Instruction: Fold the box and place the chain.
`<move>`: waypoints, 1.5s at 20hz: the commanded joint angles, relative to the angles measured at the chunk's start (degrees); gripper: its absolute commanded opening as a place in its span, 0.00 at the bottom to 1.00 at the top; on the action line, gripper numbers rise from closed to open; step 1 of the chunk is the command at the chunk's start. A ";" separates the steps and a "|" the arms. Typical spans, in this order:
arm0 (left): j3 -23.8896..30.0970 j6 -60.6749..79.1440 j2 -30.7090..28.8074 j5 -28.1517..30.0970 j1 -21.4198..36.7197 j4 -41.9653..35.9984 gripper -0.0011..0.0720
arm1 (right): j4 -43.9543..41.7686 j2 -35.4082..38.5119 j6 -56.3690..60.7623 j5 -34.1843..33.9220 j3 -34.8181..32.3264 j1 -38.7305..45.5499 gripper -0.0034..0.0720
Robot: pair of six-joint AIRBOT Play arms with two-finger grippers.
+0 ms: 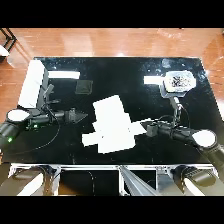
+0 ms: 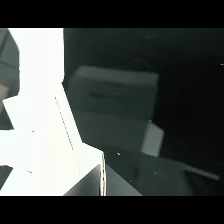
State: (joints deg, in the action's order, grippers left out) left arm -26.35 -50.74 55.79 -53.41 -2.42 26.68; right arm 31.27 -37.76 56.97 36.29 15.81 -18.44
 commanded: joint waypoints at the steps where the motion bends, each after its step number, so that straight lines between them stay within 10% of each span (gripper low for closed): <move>1: -1.03 9.90 5.60 -5.70 -0.04 -0.66 0.89 | 0.07 -0.22 0.87 -10.01 -1.09 -7.28 0.07; 10: -2.32 35.21 22.32 -16.37 -0.24 -13.33 0.89 | 0.04 -1.09 3.45 -10.80 -1.09 -8.48 0.07; 22: -18.29 38.62 35.32 -22.27 -9.51 -0.55 0.85 | 0.31 -1.09 4.83 -8.24 -1.09 -8.48 0.07; 27: -18.82 38.64 35.32 -21.44 -9.46 0.24 0.44 | 0.42 -1.09 4.81 -8.24 -1.09 -8.48 0.07; 30: -18.82 38.60 35.32 -21.38 -9.46 -0.66 0.42 | 0.48 -1.09 4.81 -8.24 -1.09 -8.48 0.07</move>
State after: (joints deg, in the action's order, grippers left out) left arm -44.88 -12.21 90.98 -75.09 -11.75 26.15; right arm 31.66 -38.83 61.73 28.03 14.76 -26.85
